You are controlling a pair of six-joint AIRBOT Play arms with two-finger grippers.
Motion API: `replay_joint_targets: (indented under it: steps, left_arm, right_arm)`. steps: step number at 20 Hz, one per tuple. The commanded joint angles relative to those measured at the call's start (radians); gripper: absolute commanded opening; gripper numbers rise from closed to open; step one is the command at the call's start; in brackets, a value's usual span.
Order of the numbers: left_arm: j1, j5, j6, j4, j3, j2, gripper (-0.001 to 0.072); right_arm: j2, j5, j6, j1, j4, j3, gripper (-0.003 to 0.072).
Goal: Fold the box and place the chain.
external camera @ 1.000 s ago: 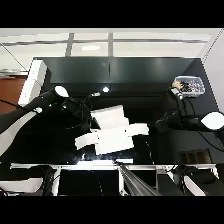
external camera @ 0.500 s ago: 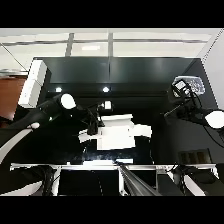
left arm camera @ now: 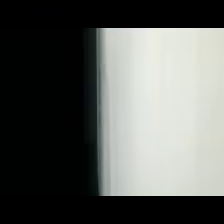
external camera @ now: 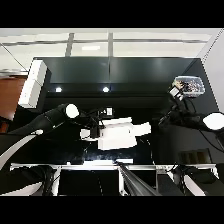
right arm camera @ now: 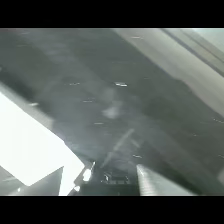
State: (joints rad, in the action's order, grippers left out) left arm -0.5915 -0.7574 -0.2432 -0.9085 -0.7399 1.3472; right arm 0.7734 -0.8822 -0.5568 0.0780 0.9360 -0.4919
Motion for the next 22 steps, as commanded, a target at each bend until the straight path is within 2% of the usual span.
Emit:
replay_joint_targets:
  steps: [1,7,9,12,17,22]
  left_arm:
    - [-0.002,-0.023,0.014,-0.006,0.003,0.009,0.0034]
    - [0.000,-0.083,0.100,-0.007,-0.011,0.009,0.0033]
    - [0.000,-0.134,0.148,-0.008,-0.011,0.010,0.0033]
    - [0.001,-0.128,0.147,-0.007,-0.011,0.011,0.0032]
    - [0.040,-0.111,0.143,0.033,-0.011,0.017,0.0033]
    - [0.039,-0.106,0.143,0.035,-0.011,0.018,0.0031]
  right_arm:
    - [0.004,-0.028,0.229,0.026,-0.104,0.058,0.0701]
    - [0.022,-0.029,0.345,0.211,-0.034,0.101,0.0701]
    - [0.026,0.025,0.364,0.272,0.005,0.114,0.0700]
    - [0.028,0.070,0.364,0.319,0.013,0.126,0.0700]
    - [0.061,-0.019,0.390,0.332,-0.002,0.134,0.0699]
    - [0.127,0.036,0.403,0.436,-0.034,0.134,0.0699]
